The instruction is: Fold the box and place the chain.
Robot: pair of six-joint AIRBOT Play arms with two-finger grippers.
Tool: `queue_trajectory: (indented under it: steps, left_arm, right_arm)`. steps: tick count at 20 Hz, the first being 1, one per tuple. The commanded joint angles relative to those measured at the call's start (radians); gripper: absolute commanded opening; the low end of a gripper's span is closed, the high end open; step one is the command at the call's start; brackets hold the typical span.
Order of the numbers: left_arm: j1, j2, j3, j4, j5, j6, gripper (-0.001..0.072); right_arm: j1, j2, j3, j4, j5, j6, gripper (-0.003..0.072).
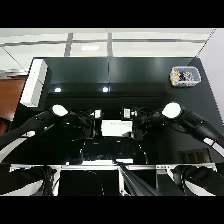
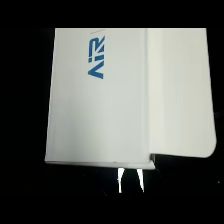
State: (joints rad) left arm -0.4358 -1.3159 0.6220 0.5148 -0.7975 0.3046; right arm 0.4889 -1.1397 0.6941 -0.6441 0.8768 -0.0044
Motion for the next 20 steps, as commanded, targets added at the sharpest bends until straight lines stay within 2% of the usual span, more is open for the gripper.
queue_trajectory:
  steps: [1, 12, 13, 15, 17, 18, 19, 20]
  left_arm:
    - [0.000, 0.000, 0.000, 0.000, 0.000, 0.000, 0.0350]
    - [0.000, 0.000, 0.000, 0.000, 0.000, 0.000, 0.0350]
    - [0.000, 0.000, 0.000, 0.000, 0.000, 0.000, 0.0350]
    - [0.000, 0.000, 0.000, 0.000, 0.000, 0.000, 0.0350]
    - [0.000, 0.000, 0.000, 0.000, 0.000, 0.000, 0.0350]
    - [0.000, 0.000, 0.000, 0.000, 0.000, 0.000, 0.0350]
    - [0.000, 0.000, 0.000, 0.000, 0.000, 0.000, 0.0350]
    - [0.000, 0.000, 0.000, 0.000, 0.000, 0.000, 0.0350]
  right_arm:
    - [0.003, -0.001, 0.000, -0.043, -0.041, 0.053, 0.0698]
    - [0.003, 0.000, 0.039, -0.071, -0.085, 0.130, 0.0698]
    - [0.003, 0.000, 0.039, -0.070, -0.085, 0.133, 0.0676]
    - [0.004, 0.000, 0.039, -0.068, -0.083, 0.163, 0.0419]
    - [0.004, 0.000, 0.039, -0.066, -0.055, 0.169, 0.0398]
    - [0.004, 0.000, 0.039, -0.066, -0.043, 0.169, 0.0361]
    - [0.004, 0.000, 0.039, -0.064, -0.033, 0.170, 0.0227]
    - [0.004, 0.000, 0.039, -0.064, -0.028, 0.173, 0.0198]
